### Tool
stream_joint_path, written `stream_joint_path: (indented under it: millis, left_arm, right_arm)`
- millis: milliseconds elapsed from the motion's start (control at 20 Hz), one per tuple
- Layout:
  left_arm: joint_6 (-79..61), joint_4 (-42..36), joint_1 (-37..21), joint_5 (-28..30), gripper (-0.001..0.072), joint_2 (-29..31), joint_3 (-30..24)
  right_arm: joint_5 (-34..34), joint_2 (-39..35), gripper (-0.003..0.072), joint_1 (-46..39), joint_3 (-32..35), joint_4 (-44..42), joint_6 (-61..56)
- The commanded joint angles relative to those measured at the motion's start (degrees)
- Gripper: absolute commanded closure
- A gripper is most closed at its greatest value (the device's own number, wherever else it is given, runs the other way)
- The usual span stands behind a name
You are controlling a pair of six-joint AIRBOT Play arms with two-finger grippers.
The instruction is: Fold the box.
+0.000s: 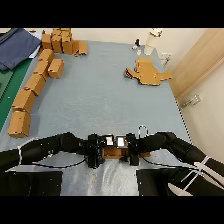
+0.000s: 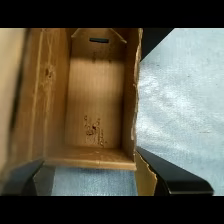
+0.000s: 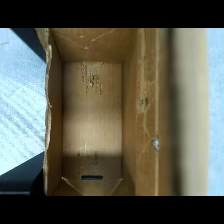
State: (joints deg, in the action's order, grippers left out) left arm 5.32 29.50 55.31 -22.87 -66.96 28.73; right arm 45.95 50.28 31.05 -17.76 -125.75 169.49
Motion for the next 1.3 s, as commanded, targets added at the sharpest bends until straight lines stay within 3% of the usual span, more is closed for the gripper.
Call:
stream_joint_path:
  millis: [0, 450, 500, 550, 1250]
  left_arm:
    - [-0.48, 0.04, 0.90, -0.42, 0.0012, -0.22, 0.11]
    - [-0.44, 0.02, 1.51, 0.37, 0.0032, -0.22, 0.26]
    - [-0.44, 0.04, 1.51, 0.35, 0.0173, -0.20, 0.26]
    - [-0.48, 0.04, 1.51, 0.35, 0.0259, -0.20, 0.26]
    - [-0.44, 0.04, 1.49, 0.35, 0.0259, -0.17, 0.26]
  right_arm:
    - [-0.02, 0.02, 0.0110, 0.00, -0.07, 0.00, -0.15]
    - [-0.02, 0.02, 0.0109, 0.00, -0.07, 0.00, -0.15]
    - [-0.02, 0.02, 0.0109, 0.00, -0.07, 0.00, -0.15]
    - [-0.02, 0.02, 0.0110, 0.00, -0.07, 0.00, -0.15]
    - [-0.02, 0.02, 0.0109, 0.00, -0.07, 0.00, -0.15]
